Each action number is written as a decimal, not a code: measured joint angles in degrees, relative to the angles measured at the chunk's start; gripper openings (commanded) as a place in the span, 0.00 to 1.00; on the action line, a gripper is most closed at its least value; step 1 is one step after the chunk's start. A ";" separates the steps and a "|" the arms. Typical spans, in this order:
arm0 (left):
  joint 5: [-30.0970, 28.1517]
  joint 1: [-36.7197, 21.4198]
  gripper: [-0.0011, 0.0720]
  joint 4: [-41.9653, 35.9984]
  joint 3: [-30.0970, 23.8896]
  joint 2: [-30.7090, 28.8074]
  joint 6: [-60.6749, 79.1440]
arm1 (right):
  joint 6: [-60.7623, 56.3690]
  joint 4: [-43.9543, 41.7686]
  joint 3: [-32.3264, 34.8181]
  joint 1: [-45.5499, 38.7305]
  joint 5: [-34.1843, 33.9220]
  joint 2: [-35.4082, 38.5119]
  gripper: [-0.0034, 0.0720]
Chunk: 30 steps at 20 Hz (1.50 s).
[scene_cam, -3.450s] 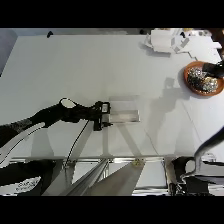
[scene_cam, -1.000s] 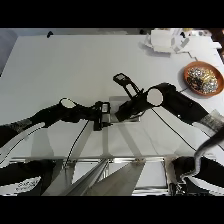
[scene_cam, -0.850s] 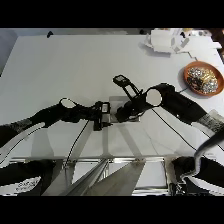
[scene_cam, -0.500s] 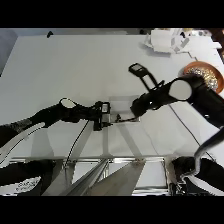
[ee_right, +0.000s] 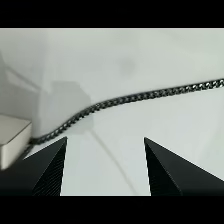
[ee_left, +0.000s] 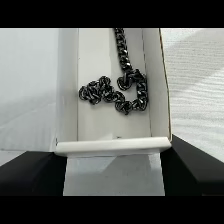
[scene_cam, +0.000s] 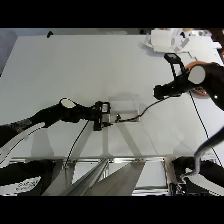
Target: Fold the box and place the chain.
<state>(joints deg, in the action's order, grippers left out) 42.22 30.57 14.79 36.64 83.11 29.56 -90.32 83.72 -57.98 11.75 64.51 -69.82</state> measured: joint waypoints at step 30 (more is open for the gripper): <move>0.02 0.00 0.17 0.00 0.00 0.00 0.00 | -0.20 2.34 0.07 -0.68 4.81 -3.26 0.07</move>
<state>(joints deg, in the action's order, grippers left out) 42.24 30.57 14.79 36.64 83.11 29.56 -90.52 86.06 -57.91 11.07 69.32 -73.08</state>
